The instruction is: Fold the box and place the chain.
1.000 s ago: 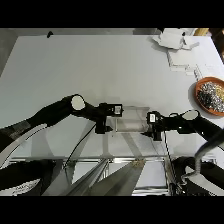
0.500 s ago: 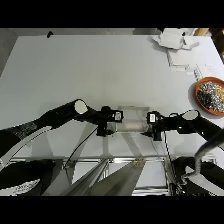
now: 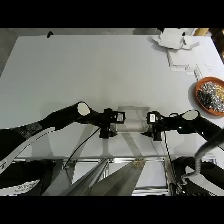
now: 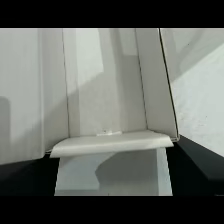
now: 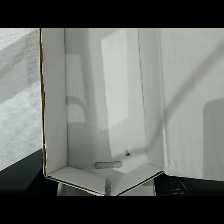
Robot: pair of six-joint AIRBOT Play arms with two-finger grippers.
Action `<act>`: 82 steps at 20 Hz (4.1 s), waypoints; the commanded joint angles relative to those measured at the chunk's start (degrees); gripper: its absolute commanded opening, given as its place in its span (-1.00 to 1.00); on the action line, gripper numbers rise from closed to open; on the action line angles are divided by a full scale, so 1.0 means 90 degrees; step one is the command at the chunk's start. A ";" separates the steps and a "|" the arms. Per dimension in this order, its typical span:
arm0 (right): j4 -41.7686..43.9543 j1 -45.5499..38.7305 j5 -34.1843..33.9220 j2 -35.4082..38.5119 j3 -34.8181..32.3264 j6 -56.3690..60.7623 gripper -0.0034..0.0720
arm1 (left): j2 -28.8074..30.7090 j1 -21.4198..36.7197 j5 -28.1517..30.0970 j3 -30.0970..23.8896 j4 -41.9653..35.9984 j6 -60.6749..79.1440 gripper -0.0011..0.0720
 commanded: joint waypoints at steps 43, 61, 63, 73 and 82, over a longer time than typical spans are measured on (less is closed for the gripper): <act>-0.1273 -0.0002 0.0304 0.0743 0.0085 0.1418 0.96 | -0.0078 -0.0039 -0.0005 -0.0007 -0.0680 0.0321 -0.11; -0.1547 -0.0002 0.1807 0.3995 0.0083 0.4345 0.90 | -0.0078 -0.0041 -0.0005 -0.0007 -0.0680 0.0321 -0.11; -0.1440 -0.0002 0.1960 0.3995 0.0083 0.4345 0.78 | -0.0078 -0.0041 -0.0005 -0.0007 -0.0680 0.0321 -0.11; -0.0391 -0.0002 0.0996 0.3993 0.0083 0.4257 0.81 | -0.0078 -0.0041 0.0787 -0.0007 -0.0097 0.0228 -0.29; -0.0340 0.0005 0.0765 0.3842 0.0083 0.4359 0.59 | -0.0078 -0.0041 0.0707 -0.0007 -0.0100 0.0226 -0.28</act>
